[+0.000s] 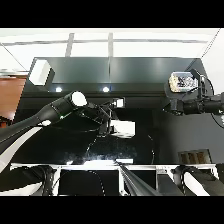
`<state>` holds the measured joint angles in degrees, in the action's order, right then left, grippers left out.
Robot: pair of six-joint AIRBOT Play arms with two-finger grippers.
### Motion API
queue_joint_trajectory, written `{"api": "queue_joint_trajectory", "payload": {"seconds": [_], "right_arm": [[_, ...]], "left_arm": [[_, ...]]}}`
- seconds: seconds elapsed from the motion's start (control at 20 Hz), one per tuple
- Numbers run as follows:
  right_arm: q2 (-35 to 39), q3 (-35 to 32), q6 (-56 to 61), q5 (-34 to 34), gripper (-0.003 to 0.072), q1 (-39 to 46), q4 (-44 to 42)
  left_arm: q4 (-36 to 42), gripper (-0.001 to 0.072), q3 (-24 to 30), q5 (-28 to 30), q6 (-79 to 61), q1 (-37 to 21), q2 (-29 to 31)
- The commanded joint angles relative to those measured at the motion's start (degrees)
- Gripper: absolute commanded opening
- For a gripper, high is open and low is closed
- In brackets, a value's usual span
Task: Fold the box and place the chain.
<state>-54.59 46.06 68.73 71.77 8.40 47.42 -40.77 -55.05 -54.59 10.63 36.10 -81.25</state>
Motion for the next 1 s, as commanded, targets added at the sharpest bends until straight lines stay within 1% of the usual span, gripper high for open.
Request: {"api": "queue_joint_trajectory", "payload": {"seconds": [0.0,0.25,0.45,0.7,0.95], "right_arm": [[0.02,0.04,0.00,0.00,0.0011,0.02,0.02],[0.02,0.04,0.00,0.00,0.0012,0.02,0.02],[0.02,0.04,0.00,-0.02,0.0011,0.02,0.02],[0.02,0.04,0.00,-0.24,0.0011,0.02,0.02],[0.02,0.04,0.04,-0.20,0.0012,0.02,0.00]], "left_arm": [[-1.03,0.0711,-0.11,0.22,0.33,0.57,-0.20],[-1.27,0.0710,-0.11,0.35,0.31,0.96,-0.24],[-2.89,0.0710,-0.11,1.95,0.33,1.79,-0.28],[-3.19,0.0711,-0.11,2.29,0.35,2.21,-0.61],[-4.26,0.0711,-0.11,5.46,1.90,6.01,-3.19]]}}
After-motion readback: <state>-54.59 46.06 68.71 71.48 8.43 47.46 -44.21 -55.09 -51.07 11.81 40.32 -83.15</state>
